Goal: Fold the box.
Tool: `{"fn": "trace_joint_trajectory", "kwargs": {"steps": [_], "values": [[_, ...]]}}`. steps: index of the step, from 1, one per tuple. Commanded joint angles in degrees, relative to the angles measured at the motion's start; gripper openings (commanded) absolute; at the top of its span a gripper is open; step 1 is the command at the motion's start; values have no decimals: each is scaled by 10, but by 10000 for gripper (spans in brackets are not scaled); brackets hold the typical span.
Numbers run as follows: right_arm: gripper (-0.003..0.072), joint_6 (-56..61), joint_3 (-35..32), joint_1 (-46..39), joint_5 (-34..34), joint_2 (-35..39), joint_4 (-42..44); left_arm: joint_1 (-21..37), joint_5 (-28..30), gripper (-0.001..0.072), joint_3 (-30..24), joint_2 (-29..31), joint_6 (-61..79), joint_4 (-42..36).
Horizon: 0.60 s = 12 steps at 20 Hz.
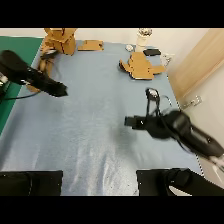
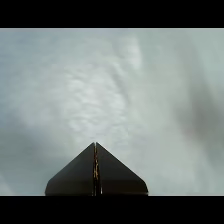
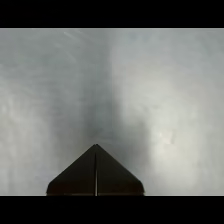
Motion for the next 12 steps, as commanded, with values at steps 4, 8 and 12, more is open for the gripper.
{"fn": "trace_joint_trajectory", "kwargs": {"steps": [4, 8, 12], "values": [[5, -266, 188, -70, 13, -232, 220, -176, 61, 10, -11, -15, -162, 35], [5, -270, 197, -59, 15, -249, 219, -177, 66, 13, -11, -26, -172, 23], [5, -270, 196, -59, 3, -249, 211, -178, 66, 14, -11, -26, -171, 23]]}}
